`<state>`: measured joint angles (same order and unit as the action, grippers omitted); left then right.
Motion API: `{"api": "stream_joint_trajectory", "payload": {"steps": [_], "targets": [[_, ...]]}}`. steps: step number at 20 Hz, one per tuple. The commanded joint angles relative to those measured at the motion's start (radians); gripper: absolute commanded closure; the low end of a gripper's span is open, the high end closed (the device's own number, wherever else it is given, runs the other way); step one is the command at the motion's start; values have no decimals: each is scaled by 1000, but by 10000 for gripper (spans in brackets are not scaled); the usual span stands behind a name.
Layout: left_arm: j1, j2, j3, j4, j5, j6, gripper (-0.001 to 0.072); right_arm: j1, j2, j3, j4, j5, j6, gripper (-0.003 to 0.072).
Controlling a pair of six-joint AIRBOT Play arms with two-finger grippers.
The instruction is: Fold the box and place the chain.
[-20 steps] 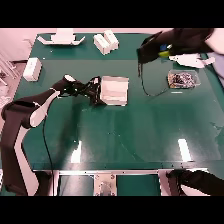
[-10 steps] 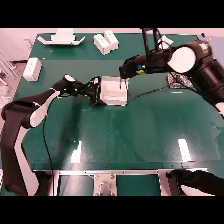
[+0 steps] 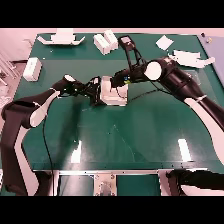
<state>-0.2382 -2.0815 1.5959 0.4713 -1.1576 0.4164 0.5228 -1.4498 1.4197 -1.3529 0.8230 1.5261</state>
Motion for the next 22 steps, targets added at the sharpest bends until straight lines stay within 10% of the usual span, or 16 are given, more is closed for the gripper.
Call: {"api": "stream_joint_trajectory", "payload": {"steps": [1,4,6,14,22], "targets": [[1,1,1,0,-5,1,313,1,-34,-18,37,-7,-13,670],[1,1,1,0,-5,1,313,-2,-35,-45,34,-8,-13,619],[1,1,1,0,-5,1,313,-11,-35,-48,33,-10,-13,214],[1,1,1,0,-6,0,313,-209,8,-132,-132,24,148,200],[1,1,1,0,-6,0,313,-559,186,-523,-128,-288,282,211]]}}
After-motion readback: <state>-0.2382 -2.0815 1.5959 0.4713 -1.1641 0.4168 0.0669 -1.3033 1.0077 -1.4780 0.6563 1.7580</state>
